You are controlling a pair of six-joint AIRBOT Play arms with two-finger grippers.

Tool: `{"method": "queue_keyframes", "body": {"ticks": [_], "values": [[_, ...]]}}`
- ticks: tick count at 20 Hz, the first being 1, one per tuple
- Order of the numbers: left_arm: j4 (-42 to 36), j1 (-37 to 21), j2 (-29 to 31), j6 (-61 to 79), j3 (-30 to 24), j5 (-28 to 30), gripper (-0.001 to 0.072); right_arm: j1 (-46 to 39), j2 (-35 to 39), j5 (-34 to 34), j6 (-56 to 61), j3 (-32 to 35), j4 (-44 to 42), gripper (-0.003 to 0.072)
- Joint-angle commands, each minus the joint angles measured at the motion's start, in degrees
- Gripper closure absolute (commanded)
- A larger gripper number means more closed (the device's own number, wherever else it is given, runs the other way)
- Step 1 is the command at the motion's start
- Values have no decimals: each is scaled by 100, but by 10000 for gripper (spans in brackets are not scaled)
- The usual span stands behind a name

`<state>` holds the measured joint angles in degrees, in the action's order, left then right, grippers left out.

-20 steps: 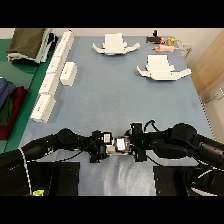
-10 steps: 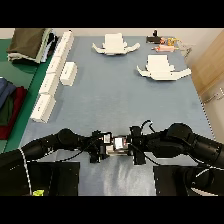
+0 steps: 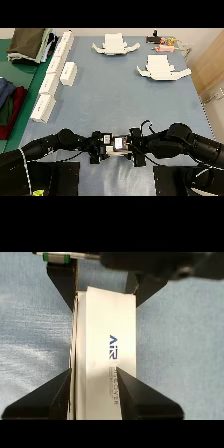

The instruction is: Fold the box.

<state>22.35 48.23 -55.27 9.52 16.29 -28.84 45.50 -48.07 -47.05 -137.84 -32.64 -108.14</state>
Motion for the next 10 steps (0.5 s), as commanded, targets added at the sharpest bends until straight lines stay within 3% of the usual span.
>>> {"method": "queue_keyframes", "body": {"ticks": [1,4,7,8,9,10], "values": [[-4,2,0,-9,7,22,237,-2,61,-11,2,-2,-22,245],[-4,0,0,-9,7,22,237,-7,308,-20,227,-2,-9,245],[-4,2,0,-9,7,22,237,-11,800,-46,1394,-2,90,251],[-4,0,0,-9,7,22,237,-13,931,-90,1919,2,90,332],[-4,2,0,-9,7,22,237,-11,1029,-149,2304,28,28,567],[-4,2,2,-9,7,22,237,-9,1086,-116,2448,114,-177,681]]}}
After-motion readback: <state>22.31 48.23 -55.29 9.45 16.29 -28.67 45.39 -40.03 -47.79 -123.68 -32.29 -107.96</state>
